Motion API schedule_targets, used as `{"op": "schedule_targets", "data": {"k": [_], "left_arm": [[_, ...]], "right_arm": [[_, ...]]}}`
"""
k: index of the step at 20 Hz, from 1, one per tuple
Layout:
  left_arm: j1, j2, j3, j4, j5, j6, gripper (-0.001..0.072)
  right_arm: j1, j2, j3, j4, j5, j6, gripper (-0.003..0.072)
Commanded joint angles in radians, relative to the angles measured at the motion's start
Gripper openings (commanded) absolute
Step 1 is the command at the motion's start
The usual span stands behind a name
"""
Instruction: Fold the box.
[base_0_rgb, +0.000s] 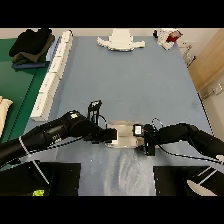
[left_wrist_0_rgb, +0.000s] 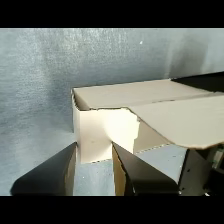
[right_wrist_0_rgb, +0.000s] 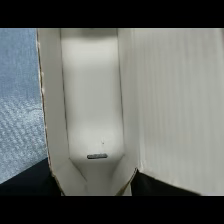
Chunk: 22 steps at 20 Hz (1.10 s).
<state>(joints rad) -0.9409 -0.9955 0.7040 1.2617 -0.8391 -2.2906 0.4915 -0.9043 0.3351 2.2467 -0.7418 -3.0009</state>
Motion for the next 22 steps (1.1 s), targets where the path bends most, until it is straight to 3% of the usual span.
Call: {"op": "schedule_targets", "data": {"k": [1,8,22], "left_arm": [[-0.045,-0.049,0.060,0.105,-0.071,-0.117,0.0324],[-0.111,-0.184,0.168,0.222,-0.190,-0.234,0.0324],[-0.119,-0.345,0.250,0.266,-0.192,-0.266,0.0323]], "right_arm": [[0.000,0.000,0.000,0.000,0.000,0.000,0.0544],[0.000,0.000,0.000,0.000,0.000,0.000,0.0544],[0.000,0.000,0.000,0.000,0.000,0.000,0.0544]]}}
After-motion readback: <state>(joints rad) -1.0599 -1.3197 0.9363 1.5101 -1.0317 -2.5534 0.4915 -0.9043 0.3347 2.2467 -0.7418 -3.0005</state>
